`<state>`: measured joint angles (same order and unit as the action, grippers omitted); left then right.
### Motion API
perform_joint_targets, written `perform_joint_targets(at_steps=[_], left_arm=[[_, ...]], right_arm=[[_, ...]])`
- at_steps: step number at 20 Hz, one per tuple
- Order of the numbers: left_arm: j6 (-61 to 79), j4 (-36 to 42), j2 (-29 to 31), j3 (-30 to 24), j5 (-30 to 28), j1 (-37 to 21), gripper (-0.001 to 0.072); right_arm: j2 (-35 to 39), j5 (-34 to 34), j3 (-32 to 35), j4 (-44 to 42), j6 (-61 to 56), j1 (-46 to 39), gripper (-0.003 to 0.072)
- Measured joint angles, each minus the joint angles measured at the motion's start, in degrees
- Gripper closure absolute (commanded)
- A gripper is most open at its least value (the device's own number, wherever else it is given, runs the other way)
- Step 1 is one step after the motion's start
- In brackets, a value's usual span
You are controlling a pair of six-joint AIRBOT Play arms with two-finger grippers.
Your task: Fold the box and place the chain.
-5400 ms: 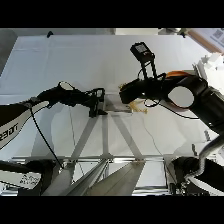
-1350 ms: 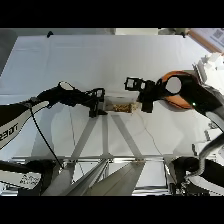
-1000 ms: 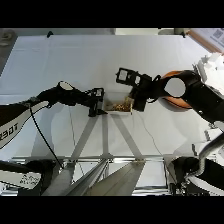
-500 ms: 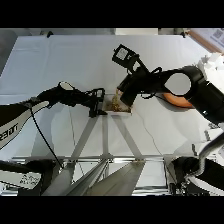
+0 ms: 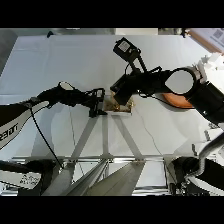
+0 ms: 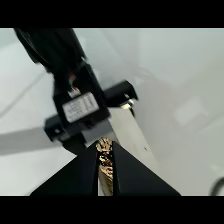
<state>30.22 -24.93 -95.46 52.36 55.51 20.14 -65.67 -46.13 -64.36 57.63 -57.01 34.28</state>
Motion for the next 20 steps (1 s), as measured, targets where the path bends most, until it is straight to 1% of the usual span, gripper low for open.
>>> perform_joint_targets(at_steps=[3, 6, 10, 13, 14, 15, 16, 20], left_arm=[[0.0, 0.0, 0.0, 0.0, 0.0, 0.0, 0.0322], [0.0, 0.0, 0.0, 0.0, 0.0, 0.0, 0.0322], [0.0, 0.0, 0.0, 0.0, 0.0, 0.0, 0.0322], [0.0, 0.0, 0.0, 0.0, 0.0, 0.0, 0.0322], [0.0, 0.0, 0.0, 0.0, -0.1, 0.0, 0.0322], [0.0, 0.0, 0.0, 0.0, -0.1, 0.0, 0.0322], [-0.1, 0.0, 0.0, 0.0, -0.1, 0.0, 0.0322], [0.0, 0.0, 0.0, 0.0, -0.1, 0.0, 0.0322]], right_arm=[[-0.3, 1.1, 0.0, -0.5, 0.0, 0.0, 0.0675], [-1.6, 0.5, 0.0, 2.4, 0.0, 0.0, 0.0675], [-5.2, -4.2, 0.2, 8.7, -2.8, 0.0, 0.0675], [-8.2, -7.7, 0.8, 11.1, -4.4, 0.0, 0.0668], [-9.2, -8.7, 1.0, 11.5, -4.8, 0.0, 0.0583], [-9.9, -9.4, 1.0, 11.9, -5.1, 0.0, 0.0449], [-10.5, -9.8, 1.1, 12.1, -5.4, 0.0, 0.0384], [-11.4, -11.5, 1.2, 12.5, -6.7, 0.0, 0.0381]])
